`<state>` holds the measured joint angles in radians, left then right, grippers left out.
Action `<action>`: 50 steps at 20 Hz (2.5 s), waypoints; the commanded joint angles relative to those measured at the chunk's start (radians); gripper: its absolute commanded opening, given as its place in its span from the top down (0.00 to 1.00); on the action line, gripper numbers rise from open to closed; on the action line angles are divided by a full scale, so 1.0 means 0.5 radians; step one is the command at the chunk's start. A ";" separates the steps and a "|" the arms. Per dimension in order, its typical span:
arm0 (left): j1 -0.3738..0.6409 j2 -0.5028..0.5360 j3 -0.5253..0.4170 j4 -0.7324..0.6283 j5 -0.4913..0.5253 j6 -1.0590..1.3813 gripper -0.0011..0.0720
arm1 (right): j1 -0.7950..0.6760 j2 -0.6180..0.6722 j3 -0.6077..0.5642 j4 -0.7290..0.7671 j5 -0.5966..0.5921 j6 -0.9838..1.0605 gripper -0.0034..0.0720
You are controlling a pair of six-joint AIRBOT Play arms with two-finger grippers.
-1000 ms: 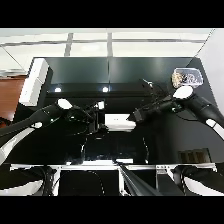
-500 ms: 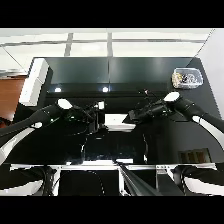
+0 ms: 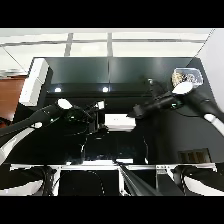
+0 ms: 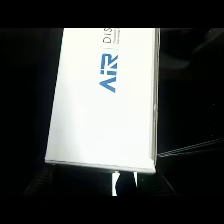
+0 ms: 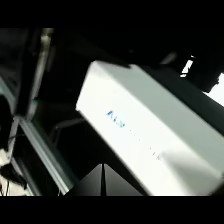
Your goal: Fold the box and place the chain.
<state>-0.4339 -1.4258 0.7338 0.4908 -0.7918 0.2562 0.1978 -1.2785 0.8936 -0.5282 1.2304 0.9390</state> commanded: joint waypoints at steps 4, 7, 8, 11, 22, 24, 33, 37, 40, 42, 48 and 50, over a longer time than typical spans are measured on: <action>0.010 0.214 0.004 0.104 -0.002 -0.118 0.01 | -0.531 0.489 0.069 -0.333 0.652 0.185 0.94; -0.020 0.419 0.006 0.148 -0.012 -0.337 0.01 | -0.657 0.618 0.064 -0.250 0.739 0.138 0.94; -0.055 0.452 0.024 0.149 -0.013 -0.420 0.01 | -0.681 0.633 0.064 -0.278 0.718 0.122 0.94; -0.224 0.350 0.218 0.158 -0.040 -0.681 0.03 | -0.755 0.634 0.064 -0.381 0.609 0.118 0.94; -0.448 -0.215 0.799 0.588 -0.203 -1.002 0.02 | -0.809 0.634 0.063 -0.382 0.560 -0.071 0.94; -0.448 -0.216 0.799 0.594 -0.204 -1.012 0.02 | -0.809 0.634 0.053 -0.381 0.541 -0.082 0.94; -0.451 -0.279 0.814 0.627 -0.237 -1.054 0.02 | -0.809 0.634 0.021 -0.381 0.441 -0.092 0.94; -0.451 -0.279 0.855 0.626 -0.294 -1.054 0.02 | -0.807 0.634 0.021 -0.381 0.401 -0.092 0.94; -0.451 -0.279 0.877 0.626 -0.325 -1.070 0.02 | -0.806 0.634 0.021 -0.381 0.402 -0.091 0.94; -0.452 -0.282 0.877 0.627 -0.335 -1.082 0.02 | -0.807 0.634 0.021 -0.381 0.401 -0.091 0.94; -0.452 -0.314 0.877 0.640 -0.412 -1.082 0.02 | -0.806 0.634 0.021 -0.381 0.401 -0.091 0.94; -0.452 -0.314 0.877 0.650 -0.410 -1.082 0.02 | -0.806 0.634 0.021 -0.381 0.401 -0.091 0.94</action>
<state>-0.6594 -1.5803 1.1709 0.8082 -0.9871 -0.2844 -0.2062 -0.9623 0.9047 -0.7189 1.4311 0.8936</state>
